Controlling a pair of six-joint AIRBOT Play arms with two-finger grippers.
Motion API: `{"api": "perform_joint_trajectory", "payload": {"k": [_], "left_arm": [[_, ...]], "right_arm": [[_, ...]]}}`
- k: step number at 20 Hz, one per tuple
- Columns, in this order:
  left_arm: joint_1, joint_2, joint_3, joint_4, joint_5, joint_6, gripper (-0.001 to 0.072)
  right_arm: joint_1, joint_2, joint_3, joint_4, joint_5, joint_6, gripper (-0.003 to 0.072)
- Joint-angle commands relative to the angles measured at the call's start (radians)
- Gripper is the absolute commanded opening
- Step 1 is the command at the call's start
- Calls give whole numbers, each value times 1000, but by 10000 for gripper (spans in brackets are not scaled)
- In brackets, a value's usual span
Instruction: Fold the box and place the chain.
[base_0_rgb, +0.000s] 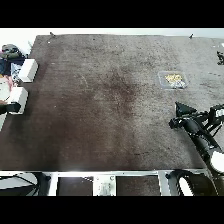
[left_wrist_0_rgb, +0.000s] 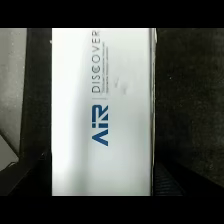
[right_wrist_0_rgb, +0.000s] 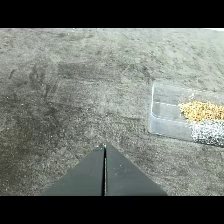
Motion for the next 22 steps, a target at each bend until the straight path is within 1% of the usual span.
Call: {"api": "perform_joint_trajectory", "payload": {"k": [1,3,6,7,9,10,11,12,13,15,16,18,19,22], "left_arm": [[0,68,3,-1,-5,-7,720],[0,138,14,-4,-43,-32,720],[0,232,62,-95,-148,-56,720],[0,260,82,-153,-190,-55,720],[-2,299,119,-312,-258,-50,720],[-3,317,136,-396,-291,-43,547],[-3,330,151,-473,-339,-6,304],[-3,343,159,-537,-373,21,180],[-3,361,159,-592,-397,39,5],[-3,401,158,-632,-398,55,5],[-7,431,158,-634,-369,55,4],[-47,496,153,-627,-262,50,4],[-85,542,137,-626,-189,56,4],[-232,693,40,-627,23,132,4]], "right_arm": [[1,1,0,0,0,0,11],[1,1,-1,0,0,0,10],[1,1,0,0,0,0,11],[1,1,-1,0,0,0,10],[1,1,-1,0,0,0,11],[1,1,-1,0,0,0,11],[1,1,0,0,0,0,10],[1,1,0,0,0,0,10],[1,1,0,0,0,0,10],[1,1,0,0,0,0,11],[1,1,0,0,0,0,11],[1,1,0,0,0,0,10],[1,1,0,0,0,0,10],[1,1,0,0,0,0,11]]}}
